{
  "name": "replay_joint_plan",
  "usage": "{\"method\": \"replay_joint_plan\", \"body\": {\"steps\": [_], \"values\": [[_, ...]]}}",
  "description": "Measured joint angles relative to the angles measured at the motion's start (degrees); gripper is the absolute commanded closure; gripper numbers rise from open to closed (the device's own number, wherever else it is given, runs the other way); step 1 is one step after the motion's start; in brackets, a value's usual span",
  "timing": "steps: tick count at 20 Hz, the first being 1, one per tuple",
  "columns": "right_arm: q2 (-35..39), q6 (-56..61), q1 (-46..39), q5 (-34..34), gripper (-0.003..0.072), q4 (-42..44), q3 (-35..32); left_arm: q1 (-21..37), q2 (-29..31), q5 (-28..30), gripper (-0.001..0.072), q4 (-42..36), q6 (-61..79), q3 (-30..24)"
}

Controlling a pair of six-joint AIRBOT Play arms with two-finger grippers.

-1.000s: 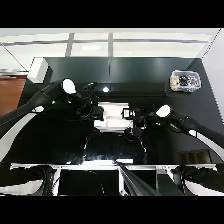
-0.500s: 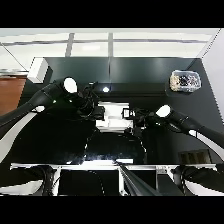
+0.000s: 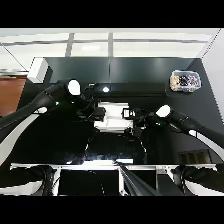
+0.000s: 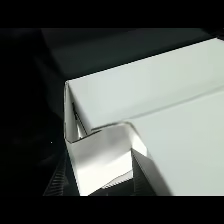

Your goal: Fold the box and place the chain.

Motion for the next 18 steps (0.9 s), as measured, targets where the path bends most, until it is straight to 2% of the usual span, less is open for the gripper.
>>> {"method": "replay_joint_plan", "body": {"steps": [10,18], "values": [[0.00,0.00,0.00,-0.02,0.0517,0.00,0.00,-1.88,0.00,1.16,0.0248,0.83,-3.43,0.04],[0.00,0.02,0.00,-0.02,0.0517,0.00,0.00,-1.95,-0.02,-0.13,0.0247,-0.46,-3.82,1.86]]}}
